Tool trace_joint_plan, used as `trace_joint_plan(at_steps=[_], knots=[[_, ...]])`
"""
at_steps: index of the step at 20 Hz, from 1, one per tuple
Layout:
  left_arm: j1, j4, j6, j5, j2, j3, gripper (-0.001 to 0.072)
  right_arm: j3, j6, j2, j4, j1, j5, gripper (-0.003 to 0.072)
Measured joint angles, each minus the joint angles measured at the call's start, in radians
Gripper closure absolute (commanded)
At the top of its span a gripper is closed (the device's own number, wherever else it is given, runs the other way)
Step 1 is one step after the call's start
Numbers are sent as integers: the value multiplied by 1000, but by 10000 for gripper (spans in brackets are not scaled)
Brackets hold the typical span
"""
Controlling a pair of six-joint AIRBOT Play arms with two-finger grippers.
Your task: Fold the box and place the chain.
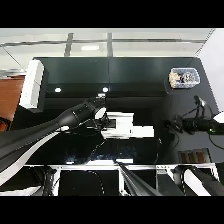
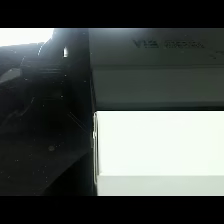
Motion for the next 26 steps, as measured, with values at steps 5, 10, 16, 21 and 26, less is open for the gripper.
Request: trace_joint_plan(at_steps=[5,10,16,21,26], knots=[[0,-3,0,0,0,0,678,-82,-92,-82,185,84,-34,669],[0,-3,2,-1,0,0,678,-98,-261,-198,372,179,-52,667],[0,-3,2,-2,0,0,677,-101,-442,-257,551,211,3,659],[0,-4,0,-2,0,0,678,-102,-477,-265,557,219,61,161],[0,-4,0,-3,0,0,677,-62,-484,-267,561,311,98,164]])
